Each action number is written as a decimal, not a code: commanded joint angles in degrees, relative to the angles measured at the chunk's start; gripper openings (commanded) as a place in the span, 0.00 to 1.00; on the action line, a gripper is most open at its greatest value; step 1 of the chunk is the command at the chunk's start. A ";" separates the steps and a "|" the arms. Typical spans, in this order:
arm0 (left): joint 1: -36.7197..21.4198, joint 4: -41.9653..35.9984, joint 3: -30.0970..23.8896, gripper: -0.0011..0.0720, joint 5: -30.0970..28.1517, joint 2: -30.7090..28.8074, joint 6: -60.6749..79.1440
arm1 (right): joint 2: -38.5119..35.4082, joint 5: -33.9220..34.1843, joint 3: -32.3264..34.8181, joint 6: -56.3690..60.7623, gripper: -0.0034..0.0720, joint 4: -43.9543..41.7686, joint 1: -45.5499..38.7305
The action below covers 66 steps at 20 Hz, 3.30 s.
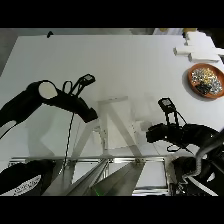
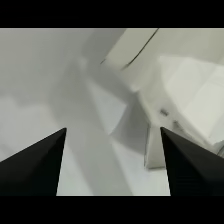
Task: Fold the box and place the chain.
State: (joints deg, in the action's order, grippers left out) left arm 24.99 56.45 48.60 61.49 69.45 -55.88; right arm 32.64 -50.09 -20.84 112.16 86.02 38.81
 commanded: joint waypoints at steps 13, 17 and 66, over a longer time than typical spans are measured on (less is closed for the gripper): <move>-1.18 -26.32 -0.02 0.58 4.35 18.75 29.97 | 0.04 -0.07 0.02 0.55 0.07 0.09 0.39; -1.46 -26.60 0.00 0.10 2.10 18.60 33.35 | 0.04 -0.07 0.02 0.55 0.07 -0.57 0.39; 12.22 -19.28 0.02 0.02 -20.81 14.53 61.81 | -4.28 -10.58 -7.41 -10.73 0.62 9.60 0.35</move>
State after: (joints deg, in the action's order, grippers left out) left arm 36.53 37.12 48.58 42.39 84.97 5.91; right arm 28.38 -60.66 -28.21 101.93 95.59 39.13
